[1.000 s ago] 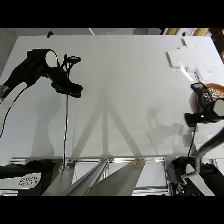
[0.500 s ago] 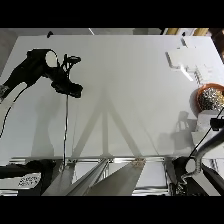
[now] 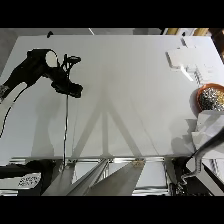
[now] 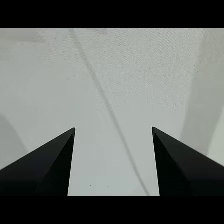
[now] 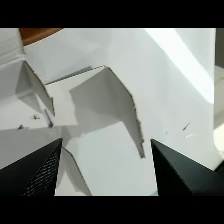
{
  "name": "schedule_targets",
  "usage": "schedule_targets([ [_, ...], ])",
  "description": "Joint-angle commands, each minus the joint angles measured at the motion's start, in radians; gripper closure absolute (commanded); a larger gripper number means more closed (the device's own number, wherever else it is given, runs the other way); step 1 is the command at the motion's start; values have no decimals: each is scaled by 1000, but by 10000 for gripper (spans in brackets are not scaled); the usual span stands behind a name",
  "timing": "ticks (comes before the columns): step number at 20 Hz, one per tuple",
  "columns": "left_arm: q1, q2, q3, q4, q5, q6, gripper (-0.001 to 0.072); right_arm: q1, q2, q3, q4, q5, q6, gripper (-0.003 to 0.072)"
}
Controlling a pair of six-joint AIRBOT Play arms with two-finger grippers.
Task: Fold the box and place the chain.
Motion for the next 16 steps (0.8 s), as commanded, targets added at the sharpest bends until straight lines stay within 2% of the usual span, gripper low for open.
schedule_targets([
  [1,0,-1,-1,0,0,0,176,-27,-7,10,-43,-75,32,108],
  [5,0,-1,0,0,0,0,176,-27,-58,53,-64,-86,52,109],
  [6,0,-1,0,0,0,0,176,-27,-75,53,-62,-83,50,144],
  [7,0,-1,0,0,0,0,176,-27,-96,53,-57,-71,24,241],
  [8,0,-1,0,0,0,0,176,-27,-114,53,-54,-61,7,275],
  [14,0,-1,0,0,0,0,176,-27,-203,53,-54,17,5,294],
  [15,0,0,0,0,0,0,176,-27,-204,53,-53,27,8,382],
  [16,0,0,0,0,0,0,176,-27,-204,53,-53,53,7,597],
])
